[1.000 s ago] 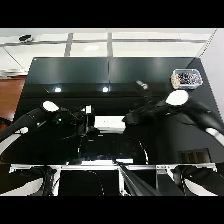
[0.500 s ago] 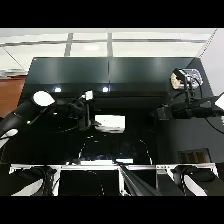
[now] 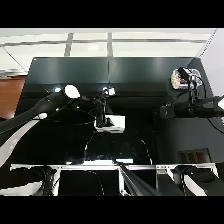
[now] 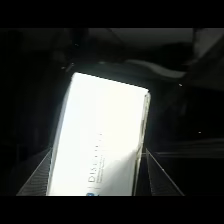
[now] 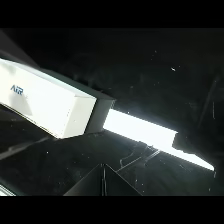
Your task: Fold the box and place the chain.
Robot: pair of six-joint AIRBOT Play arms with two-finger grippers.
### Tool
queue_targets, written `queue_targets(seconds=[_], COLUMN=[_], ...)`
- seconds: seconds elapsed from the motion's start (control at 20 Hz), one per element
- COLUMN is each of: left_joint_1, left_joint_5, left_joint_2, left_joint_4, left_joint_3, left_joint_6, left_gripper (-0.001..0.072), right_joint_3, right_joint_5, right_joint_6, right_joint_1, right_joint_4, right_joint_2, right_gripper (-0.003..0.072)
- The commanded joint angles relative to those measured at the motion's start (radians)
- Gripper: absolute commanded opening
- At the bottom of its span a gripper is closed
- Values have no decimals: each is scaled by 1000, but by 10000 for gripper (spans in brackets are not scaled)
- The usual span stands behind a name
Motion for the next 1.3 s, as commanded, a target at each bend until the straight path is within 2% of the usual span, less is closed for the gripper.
queue_targets(seconds=[0.0, 0.4, 0.6, 0.75, 1.05, 1.25], left_joint_1=[-6, -81, -117, -119, -111, -111], left_joint_5=[-65, -85, -83, -85, -153, -164], left_joint_2=[-28, -27, -27, -26, -26, -24], left_joint_4=[24, 255, 322, 318, 318, 319], left_joint_3=[19, 64, 75, 81, 173, 179], left_joint_6=[-19, -67, -66, -77, -117, -116], left_gripper=[705, 704, 702, 700, 704, 711], right_joint_3=[0, -7, -9, -9, -9, -9], right_joint_5=[5, 4, 5, 5, 5, 5], right_joint_6=[2, 2, 2, 2, 2, 2], right_joint_1=[0, 0, 0, 0, 0, 0], right_joint_4=[-20, -34, -33, -33, -33, -33], right_joint_2=[1, 1, 1, 1, 1, 1], right_gripper=[15, 15, 15, 15, 15, 15])
